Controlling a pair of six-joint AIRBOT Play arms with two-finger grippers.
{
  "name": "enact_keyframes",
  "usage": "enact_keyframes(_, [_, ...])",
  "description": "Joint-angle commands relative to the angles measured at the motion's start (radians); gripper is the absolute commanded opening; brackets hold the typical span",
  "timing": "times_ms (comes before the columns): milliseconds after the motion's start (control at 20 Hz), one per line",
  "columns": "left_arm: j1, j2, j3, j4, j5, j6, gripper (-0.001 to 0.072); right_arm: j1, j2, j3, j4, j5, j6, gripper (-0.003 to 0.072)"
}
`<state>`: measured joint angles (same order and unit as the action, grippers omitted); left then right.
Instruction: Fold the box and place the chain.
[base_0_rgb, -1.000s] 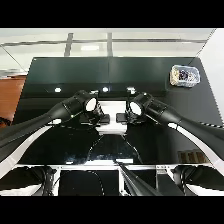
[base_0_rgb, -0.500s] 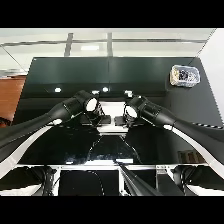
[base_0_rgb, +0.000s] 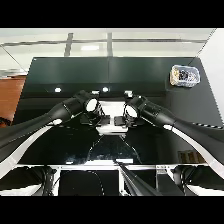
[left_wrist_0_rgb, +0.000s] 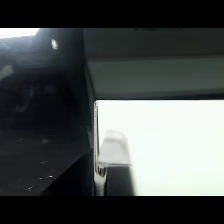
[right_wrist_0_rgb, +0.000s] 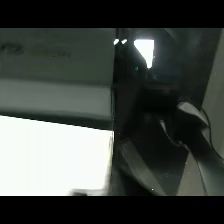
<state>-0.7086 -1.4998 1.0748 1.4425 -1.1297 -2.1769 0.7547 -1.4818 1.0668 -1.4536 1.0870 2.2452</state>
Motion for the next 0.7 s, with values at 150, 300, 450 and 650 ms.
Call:
enact_keyframes(150, [0.000, 0.000, 0.000, -0.011, 0.004, -0.003, 0.0029, 0.000, -0.001, 0.001, 0.010, -0.014, 0.007, 0.0020])
enact_keyframes(300, [0.000, 0.000, 0.000, -0.011, 0.005, -0.003, 0.0029, -0.001, 0.001, 0.003, 0.013, -0.014, 0.006, 0.0058])
enact_keyframes(450, [0.000, 0.000, 0.000, -0.011, 0.003, -0.003, 0.0029, -0.007, 0.039, 0.029, 0.011, 0.011, -0.051, 0.0377])
enact_keyframes(650, [0.000, 0.000, 0.000, -0.011, 0.005, -0.003, 0.0029, -0.009, 0.199, 0.052, -0.125, 0.124, -0.126, 0.0376])
